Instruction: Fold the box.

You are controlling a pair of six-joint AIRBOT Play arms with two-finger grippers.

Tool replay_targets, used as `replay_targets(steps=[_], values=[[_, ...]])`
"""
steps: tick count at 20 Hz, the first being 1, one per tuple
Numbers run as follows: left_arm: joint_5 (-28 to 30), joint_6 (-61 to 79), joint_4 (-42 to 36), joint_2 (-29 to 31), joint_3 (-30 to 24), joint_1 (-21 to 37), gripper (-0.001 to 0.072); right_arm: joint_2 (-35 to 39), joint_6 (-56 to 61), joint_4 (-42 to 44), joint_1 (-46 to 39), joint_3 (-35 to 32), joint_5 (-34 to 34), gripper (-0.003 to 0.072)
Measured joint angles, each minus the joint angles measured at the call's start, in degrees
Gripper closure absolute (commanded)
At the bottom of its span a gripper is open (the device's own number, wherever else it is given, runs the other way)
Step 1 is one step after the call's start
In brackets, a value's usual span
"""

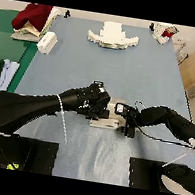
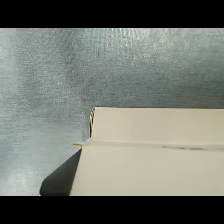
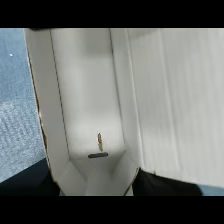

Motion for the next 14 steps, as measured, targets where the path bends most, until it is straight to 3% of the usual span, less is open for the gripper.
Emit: replay_targets(steps=[1, 2, 3, 4, 14], values=[[0.00, 0.00, -0.02, 0.00, 0.00, -0.02, 0.0692, 0.00, 0.00, 0.00, 0.00, 0.00, 0.00, 0.0119], [0.00, 0.02, -0.02, 0.00, 0.00, 0.00, 0.0580, 0.00, 0.00, 0.00, 0.00, 0.00, 0.00, 0.0119], [0.15, 0.07, -0.02, 0.00, 0.00, 0.00, 0.0290, 0.00, -0.02, 0.00, 0.00, 0.00, 0.04, 0.0119], [0.72, 0.07, -0.24, -0.02, 0.00, -0.02, 0.0225, 0.00, -0.02, 0.07, 0.02, 0.00, 0.13, 0.0119], [-0.52, 0.02, -0.24, 0.00, 0.09, -0.07, 0.0222, 0.00, -0.02, 0.07, 0.02, 0.00, 0.09, 0.0119]])
